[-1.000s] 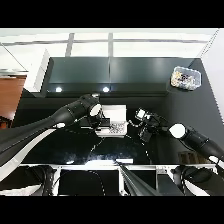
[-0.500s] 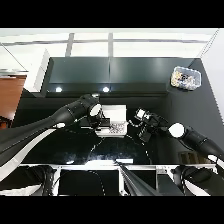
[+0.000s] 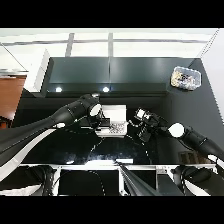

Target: Fold the box and place the chain.

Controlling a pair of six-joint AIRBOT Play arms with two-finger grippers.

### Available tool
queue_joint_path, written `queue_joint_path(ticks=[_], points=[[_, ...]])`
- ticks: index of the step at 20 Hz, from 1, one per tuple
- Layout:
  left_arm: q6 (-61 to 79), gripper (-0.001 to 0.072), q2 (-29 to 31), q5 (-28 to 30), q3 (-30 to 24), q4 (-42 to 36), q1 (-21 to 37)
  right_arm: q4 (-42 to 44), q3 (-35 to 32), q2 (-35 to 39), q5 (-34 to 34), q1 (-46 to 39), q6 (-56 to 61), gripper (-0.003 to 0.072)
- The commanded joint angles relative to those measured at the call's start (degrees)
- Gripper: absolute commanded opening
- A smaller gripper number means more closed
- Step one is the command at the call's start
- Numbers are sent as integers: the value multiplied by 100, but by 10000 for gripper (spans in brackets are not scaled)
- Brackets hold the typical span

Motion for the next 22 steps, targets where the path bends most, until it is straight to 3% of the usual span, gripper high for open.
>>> queue_joint_path(ticks=[1, 2, 4, 20, 21, 22], points=[[2, 33, 0, 0, 7, 0, -4, -7, -4, -4, 4, 4, -2, 720], [2, 33, 0, 0, 7, 0, -4, -9, -4, -4, 7, 4, -2, 718], [2, 33, 0, 0, 7, 0, -4, -9, -4, -4, 9, 4, 0, 491], [2, 33, 0, 0, 7, 0, -4, -7, -4, -4, 55, 4, 0, 481], [2, 33, 0, 0, 7, 0, -4, -9, -4, -4, 57, 4, 0, 463], [2, 33, 0, 0, 7, 0, -4, -7, -4, -4, 59, 4, 0, 295]])
